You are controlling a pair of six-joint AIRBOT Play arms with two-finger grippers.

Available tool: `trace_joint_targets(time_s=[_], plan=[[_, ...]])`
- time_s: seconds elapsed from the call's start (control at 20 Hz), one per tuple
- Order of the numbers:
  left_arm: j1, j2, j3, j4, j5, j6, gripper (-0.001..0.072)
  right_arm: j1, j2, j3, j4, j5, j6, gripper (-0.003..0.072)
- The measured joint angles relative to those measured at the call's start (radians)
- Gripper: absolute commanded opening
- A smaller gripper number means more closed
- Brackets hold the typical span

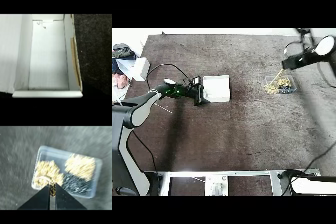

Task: Fold the box and place the chain.

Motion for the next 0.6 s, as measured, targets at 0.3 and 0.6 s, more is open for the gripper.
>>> trace_joint_targets(time_s=[0.3,0.6], plan=[[0.0,0.0,0.0,0.0,0.0,0.0,0.0275,0.054,0.257,0.0,0.022,-0.16,0.0,-0.0011],[0.0,0.0,0.0,0.0,0.0,0.0,0.0275,0.231,0.366,0.003,0.039,-0.334,0.0,-0.0012]])
